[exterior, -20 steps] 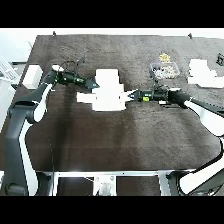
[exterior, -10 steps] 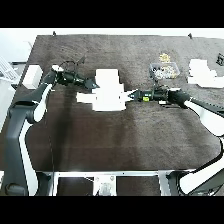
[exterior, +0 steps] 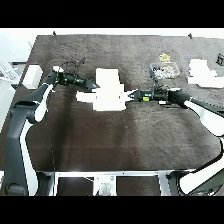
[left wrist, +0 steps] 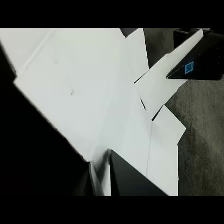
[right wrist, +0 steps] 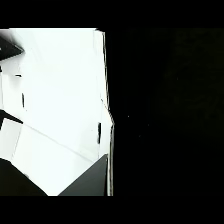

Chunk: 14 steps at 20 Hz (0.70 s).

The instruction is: Fold the box and place the chain.

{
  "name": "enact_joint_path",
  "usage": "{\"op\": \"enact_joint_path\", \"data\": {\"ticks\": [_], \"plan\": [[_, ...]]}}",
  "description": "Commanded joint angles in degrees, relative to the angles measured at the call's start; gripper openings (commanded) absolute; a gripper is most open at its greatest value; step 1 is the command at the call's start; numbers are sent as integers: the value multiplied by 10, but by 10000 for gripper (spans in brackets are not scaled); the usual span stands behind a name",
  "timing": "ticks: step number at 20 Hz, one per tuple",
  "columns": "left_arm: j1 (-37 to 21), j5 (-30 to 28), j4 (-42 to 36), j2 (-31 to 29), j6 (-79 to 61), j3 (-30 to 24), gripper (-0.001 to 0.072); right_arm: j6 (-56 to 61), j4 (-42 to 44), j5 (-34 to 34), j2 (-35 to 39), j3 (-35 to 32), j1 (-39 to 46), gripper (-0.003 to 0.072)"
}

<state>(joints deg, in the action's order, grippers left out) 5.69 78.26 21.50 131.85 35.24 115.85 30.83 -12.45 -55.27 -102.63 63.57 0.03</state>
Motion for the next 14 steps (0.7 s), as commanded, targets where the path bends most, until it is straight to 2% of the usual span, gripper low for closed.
{"op": "enact_joint_path", "data": {"ticks": [1, 3, 4, 5, 6, 7, 9, 10, 14], "plan": [[0, -5, -1, 0, -9, 0, 127, 0, 0, 0, 0, 0, 0, 3], [0, -3, -2, 0, -16, 0, 23, 0, 0, -1, 0, 0, 0, 4], [0, 0, -2, 0, -27, 0, 22, 0, 0, 0, 0, 0, 2, 20], [0, 7, -2, 0, -40, 0, 21, 0, 0, -1, 0, 0, 6, 125], [0, 12, -2, 0, -56, 0, 20, -1, 0, -1, 1, 1, 13, 194], [0, 18, -2, 0, -79, 0, 20, -9, 0, -2, 3, 1, 23, 232], [0, 28, -7, 0, -115, 0, 18, -15, 3, -3, 10, 1, 51, 246], [0, 38, -16, 0, -141, 0, 17, -15, 7, -3, 15, 1, 67, 280], [0, 83, -69, -1, -266, 0, 15, -15, 42, -16, 26, 0, 118, 283]]}}
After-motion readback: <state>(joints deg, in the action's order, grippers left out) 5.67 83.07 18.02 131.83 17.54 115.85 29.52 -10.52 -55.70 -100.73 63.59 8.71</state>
